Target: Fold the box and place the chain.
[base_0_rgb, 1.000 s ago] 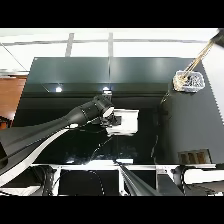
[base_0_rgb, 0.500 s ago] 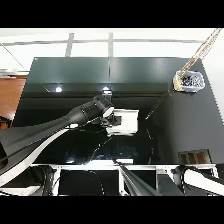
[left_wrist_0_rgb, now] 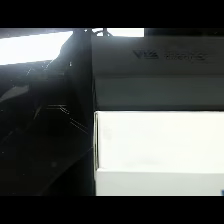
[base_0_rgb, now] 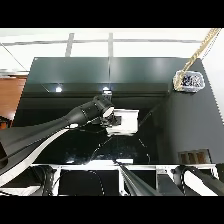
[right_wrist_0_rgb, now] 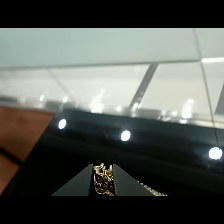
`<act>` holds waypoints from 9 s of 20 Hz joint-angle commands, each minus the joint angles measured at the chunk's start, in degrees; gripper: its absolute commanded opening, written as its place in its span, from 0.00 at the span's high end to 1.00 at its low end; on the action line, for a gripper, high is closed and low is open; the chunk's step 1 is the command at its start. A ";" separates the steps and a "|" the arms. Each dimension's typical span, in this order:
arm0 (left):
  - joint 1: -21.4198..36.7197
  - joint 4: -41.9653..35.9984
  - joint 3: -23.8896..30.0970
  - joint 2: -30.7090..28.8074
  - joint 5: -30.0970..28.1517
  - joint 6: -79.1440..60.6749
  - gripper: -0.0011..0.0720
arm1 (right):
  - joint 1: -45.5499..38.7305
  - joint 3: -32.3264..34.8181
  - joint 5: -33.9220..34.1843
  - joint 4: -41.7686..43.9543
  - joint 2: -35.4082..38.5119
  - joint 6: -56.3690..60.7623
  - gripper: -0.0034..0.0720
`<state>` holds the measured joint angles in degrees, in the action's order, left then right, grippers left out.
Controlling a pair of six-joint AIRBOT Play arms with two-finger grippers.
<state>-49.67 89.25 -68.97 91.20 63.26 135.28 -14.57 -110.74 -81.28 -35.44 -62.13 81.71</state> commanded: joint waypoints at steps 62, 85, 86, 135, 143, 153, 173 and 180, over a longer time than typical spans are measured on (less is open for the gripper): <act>0.02 -0.42 0.00 0.00 0.31 -0.02 0.95 | 15.39 72.48 35.28 -12.55 -11.52 -97.00 0.01; 0.04 -1.49 0.00 0.00 0.44 -0.02 0.95 | 15.39 72.37 40.28 -8.52 -12.94 -95.25 0.93; 0.04 -1.49 0.00 0.00 0.44 -0.02 0.95 | 15.39 72.37 40.28 -8.55 -12.55 -94.77 0.93; 0.04 -1.49 0.00 0.00 0.42 -0.02 0.95 | 25.40 67.82 18.36 7.87 4.61 -36.09 0.93; 0.04 -1.46 0.00 0.00 0.44 -0.02 0.95 | 24.87 74.58 25.24 6.84 2.16 -36.11 0.40; 0.04 -1.46 0.00 0.00 0.42 -0.02 0.95 | 18.67 76.35 30.18 -22.43 3.04 -50.34 0.00; 0.04 -1.46 0.00 0.00 0.39 -0.02 0.95 | 27.89 80.48 37.92 -3.76 -4.28 -95.67 0.01; 0.04 -1.49 0.00 0.00 0.42 -0.02 0.95 | 27.89 80.48 38.75 -3.78 -5.97 -95.67 0.01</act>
<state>-49.67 87.77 -68.99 91.20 63.68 135.28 13.30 -30.30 -43.00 -39.24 -67.37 -13.91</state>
